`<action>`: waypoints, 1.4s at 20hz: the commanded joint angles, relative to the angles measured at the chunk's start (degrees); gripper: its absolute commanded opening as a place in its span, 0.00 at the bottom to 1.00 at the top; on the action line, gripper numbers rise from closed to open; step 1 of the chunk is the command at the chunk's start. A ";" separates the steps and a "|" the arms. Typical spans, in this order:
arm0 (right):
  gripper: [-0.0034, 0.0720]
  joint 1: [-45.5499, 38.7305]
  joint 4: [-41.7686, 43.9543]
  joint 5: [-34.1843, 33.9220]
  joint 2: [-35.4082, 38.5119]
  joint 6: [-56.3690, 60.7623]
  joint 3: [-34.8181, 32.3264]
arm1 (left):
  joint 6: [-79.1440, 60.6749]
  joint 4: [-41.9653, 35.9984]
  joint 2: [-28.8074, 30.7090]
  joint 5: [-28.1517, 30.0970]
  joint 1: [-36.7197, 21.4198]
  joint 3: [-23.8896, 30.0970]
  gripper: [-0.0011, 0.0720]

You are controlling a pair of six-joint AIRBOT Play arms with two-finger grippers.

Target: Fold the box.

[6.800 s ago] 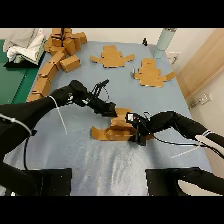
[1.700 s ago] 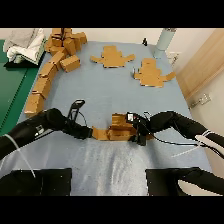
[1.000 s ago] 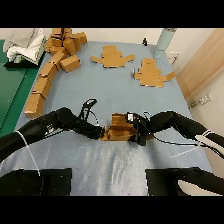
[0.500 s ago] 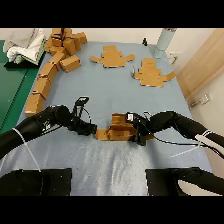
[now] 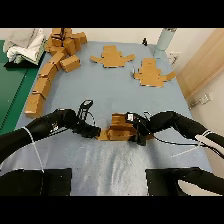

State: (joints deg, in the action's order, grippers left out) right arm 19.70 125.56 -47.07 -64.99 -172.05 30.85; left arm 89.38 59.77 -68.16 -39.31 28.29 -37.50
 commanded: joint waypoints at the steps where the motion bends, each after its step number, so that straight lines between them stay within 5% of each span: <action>1: 0.60 -0.02 0.00 0.04 -0.04 0.00 0.00 | -1.38 -2.84 -1.07 1.44 1.22 -0.07 0.03; 18: 0.60 -0.02 0.00 0.02 -0.04 0.00 0.00 | -3.04 -5.42 1.88 -3.87 2.40 -2.89 0.03; 25: 0.60 -0.02 0.00 0.02 -0.04 0.00 0.00 | -5.68 -9.86 2.08 1.27 2.38 -2.99 0.04; 26: 0.60 -0.02 0.00 0.02 -0.04 0.00 0.00 | -6.08 -9.86 2.08 1.92 2.34 -2.99 0.19; 27: 0.60 -0.02 0.00 0.02 -0.04 0.00 0.00 | -6.08 -9.81 2.05 2.34 2.32 -2.99 0.53; 28: 0.60 -0.02 0.00 0.02 -0.04 0.00 0.00 | -6.12 -9.81 1.90 2.60 2.32 -3.02 0.58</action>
State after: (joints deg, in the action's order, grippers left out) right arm 19.70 125.54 -47.07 -64.99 -172.05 30.85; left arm 84.03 50.54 -66.17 -38.70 30.70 -40.45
